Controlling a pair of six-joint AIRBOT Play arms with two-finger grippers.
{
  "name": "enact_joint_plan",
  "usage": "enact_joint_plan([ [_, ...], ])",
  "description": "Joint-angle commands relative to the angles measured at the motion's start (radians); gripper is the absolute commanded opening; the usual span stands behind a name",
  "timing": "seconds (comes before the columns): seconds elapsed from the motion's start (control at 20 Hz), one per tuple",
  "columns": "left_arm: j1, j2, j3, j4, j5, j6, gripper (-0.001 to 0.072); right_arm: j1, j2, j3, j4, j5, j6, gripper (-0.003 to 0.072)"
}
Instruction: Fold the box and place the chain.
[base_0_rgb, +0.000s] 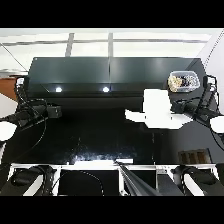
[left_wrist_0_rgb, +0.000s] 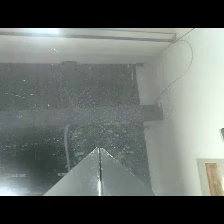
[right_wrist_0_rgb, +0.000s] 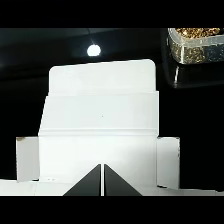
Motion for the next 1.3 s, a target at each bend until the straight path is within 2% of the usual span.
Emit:
enact_joint_plan([
  [0.0, 0.001, 0.001, 0.0, 0.0, 0.0, 0.0, 0.0031, -0.001, 0.001, 0.0, 0.0, 0.0, 0.0, 0.0031],
  [0.5, 0.001, 0.001, 0.0, 0.0, 0.002, 0.0, 0.0031, -0.001, 0.001, 0.0, 0.0, 0.0, 0.0, 0.0031],
  [0.9, 0.0, -0.001, 0.0, -0.006, 0.167, 0.0, 0.0031, 0.0, 0.001, 0.0, 0.011, -0.001, 0.0, 0.0031],
  [1.05, 0.0, -0.005, -0.001, -0.032, 0.198, 0.0, 0.0039, 0.0, 0.0, 0.0, 0.036, -0.037, 0.001, 0.0032],
  [1.1, 0.0, -0.011, -0.001, -0.031, 0.208, 0.0, 0.0246, 0.0, 0.0, 0.0, 0.045, -0.049, 0.0, 0.0033],
  [1.15, 0.0, -0.021, 0.0, -0.032, 0.225, 0.0, 0.071, 0.0, -0.002, 0.0, 0.044, -0.071, 0.0, 0.0168],
  [1.2, 0.0, -0.029, 0.0, -0.037, 0.225, -0.003, 0.07, -0.001, -0.006, 0.0, 0.039, -0.074, -0.004, 0.0714],
  [1.25, 0.0, -0.033, 0.002, -0.037, 0.214, -0.003, 0.07, -0.001, -0.01, 0.002, 0.039, -0.086, -0.003, 0.0708],
])
